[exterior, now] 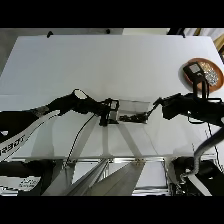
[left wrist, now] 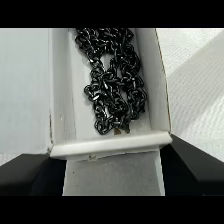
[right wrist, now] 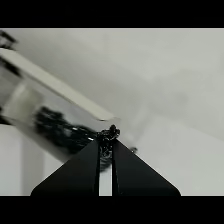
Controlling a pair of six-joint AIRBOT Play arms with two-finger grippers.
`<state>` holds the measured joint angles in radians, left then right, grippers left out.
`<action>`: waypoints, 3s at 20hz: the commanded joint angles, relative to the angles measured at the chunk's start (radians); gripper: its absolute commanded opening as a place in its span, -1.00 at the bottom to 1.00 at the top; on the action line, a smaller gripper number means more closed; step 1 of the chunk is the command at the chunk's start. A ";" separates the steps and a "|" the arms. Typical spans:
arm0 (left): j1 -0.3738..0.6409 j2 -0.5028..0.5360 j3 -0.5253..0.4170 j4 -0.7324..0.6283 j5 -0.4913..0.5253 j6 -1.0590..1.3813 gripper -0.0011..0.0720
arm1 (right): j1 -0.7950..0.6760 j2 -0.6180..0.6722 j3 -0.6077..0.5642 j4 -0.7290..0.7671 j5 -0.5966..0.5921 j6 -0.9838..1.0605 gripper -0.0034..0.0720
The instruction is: Fold the box and place the chain.
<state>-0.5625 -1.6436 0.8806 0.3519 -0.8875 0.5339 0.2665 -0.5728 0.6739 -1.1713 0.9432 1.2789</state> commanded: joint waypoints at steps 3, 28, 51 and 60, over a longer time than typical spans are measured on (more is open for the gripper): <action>0.000 0.000 0.001 0.000 -0.007 0.000 -0.59 | 0.089 0.043 0.001 0.230 -0.070 -0.103 -0.88; 0.000 0.000 0.001 0.000 -0.007 0.000 -0.59 | 0.271 -0.434 0.001 0.223 -0.146 -0.129 -0.20; 0.000 0.000 0.001 0.000 -0.007 0.001 -0.59 | -0.222 -0.462 -0.206 0.387 -0.047 -1.610 0.11; 0.000 0.000 0.001 0.000 -0.007 0.000 -0.59 | -0.192 -0.483 -0.206 0.388 -0.016 -1.627 -0.32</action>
<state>-0.5625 -1.6436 0.8806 0.3515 -0.8948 0.5343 0.0689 -1.0523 0.4675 -0.7822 0.9138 -0.3382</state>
